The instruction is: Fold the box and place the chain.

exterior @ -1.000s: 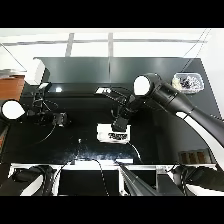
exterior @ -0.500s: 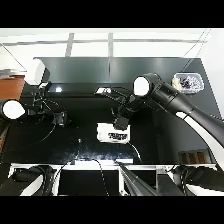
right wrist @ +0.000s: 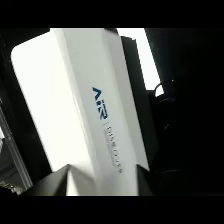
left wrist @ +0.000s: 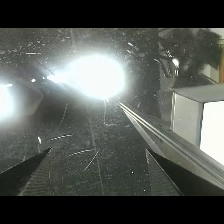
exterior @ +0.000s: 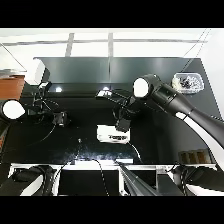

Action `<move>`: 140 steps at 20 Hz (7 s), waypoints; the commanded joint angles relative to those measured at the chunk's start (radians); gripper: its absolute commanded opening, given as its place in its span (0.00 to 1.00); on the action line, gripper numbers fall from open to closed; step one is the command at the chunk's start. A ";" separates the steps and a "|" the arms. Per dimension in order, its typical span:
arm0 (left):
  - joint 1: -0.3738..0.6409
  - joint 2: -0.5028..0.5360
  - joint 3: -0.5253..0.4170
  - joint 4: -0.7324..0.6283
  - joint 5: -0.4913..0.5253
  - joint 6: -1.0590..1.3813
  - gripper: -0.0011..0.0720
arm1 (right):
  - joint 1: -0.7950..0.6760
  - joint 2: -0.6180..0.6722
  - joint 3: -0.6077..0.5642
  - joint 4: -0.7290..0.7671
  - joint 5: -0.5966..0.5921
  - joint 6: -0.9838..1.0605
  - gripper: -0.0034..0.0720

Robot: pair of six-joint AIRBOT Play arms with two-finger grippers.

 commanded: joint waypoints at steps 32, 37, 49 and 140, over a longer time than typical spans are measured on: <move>0.001 -0.002 0.000 0.000 -0.002 0.000 0.97 | 0.108 -0.001 -0.019 -0.109 -0.029 0.101 0.31; 0.001 -0.002 0.000 0.000 -0.002 0.000 0.97 | 0.109 0.000 -0.019 -0.120 -0.029 0.113 0.31; 0.001 -0.002 0.000 0.000 0.000 0.000 0.97 | 0.113 -0.001 -0.019 -0.134 -0.030 0.121 0.31; -0.196 -0.283 0.233 -0.445 -0.128 1.184 0.98 | -0.576 0.836 -0.738 0.300 -0.343 0.704 0.08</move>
